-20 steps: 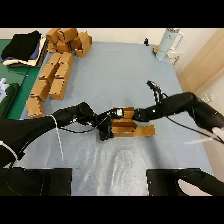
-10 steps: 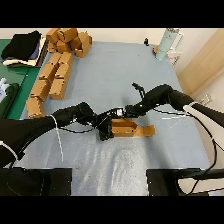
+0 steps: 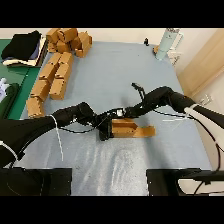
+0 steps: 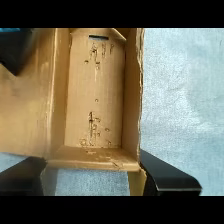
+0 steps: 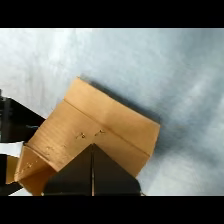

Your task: Fold the box.

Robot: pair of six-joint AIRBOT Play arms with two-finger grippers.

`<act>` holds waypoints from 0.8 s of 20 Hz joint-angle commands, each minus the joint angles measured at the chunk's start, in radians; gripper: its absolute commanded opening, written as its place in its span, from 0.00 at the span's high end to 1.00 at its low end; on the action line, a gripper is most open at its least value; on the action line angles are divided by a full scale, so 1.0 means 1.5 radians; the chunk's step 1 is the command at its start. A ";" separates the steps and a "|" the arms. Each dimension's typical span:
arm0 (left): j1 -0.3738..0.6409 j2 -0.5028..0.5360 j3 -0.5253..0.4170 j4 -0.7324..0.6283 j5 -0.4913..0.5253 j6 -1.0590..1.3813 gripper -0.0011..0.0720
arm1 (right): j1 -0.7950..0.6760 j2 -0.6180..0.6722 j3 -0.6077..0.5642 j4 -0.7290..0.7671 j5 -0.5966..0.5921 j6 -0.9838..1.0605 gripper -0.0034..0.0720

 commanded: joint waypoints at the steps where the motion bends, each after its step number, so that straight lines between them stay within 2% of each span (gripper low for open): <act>1: 0.000 0.000 0.001 0.000 0.001 0.000 0.35 | 0.000 0.089 -0.002 -0.058 0.032 -0.012 0.95; 3: 0.000 0.000 0.001 0.000 0.001 0.000 0.35 | 0.002 0.154 -0.017 -0.079 0.013 -0.010 0.95; 6: 0.000 0.000 0.001 0.000 0.001 0.000 0.35 | 0.008 0.265 -0.106 -0.079 0.006 -0.002 0.95; 9: 0.000 0.000 0.001 0.000 0.001 0.000 0.35 | 0.010 0.350 -0.213 -0.132 -0.094 -0.008 0.95; 10: 0.000 0.000 0.001 0.000 0.001 0.000 0.35 | 0.013 0.367 -0.236 -0.165 -0.114 -0.027 0.91; 12: 0.000 0.000 0.001 0.000 0.001 0.000 0.35 | 0.024 0.381 -0.255 -0.216 -0.113 -0.090 0.42; 14: 0.000 0.000 0.001 0.000 0.001 0.000 0.35 | 0.042 0.376 -0.255 -0.253 -0.093 -0.180 0.40; 15: 0.000 0.000 0.001 0.000 0.001 0.000 0.35 | 0.050 0.371 -0.255 -0.278 -0.066 -0.231 0.30; 16: 0.000 0.000 0.001 0.000 0.001 0.000 0.35 | 0.056 0.364 -0.255 -0.315 -0.029 -0.269 0.25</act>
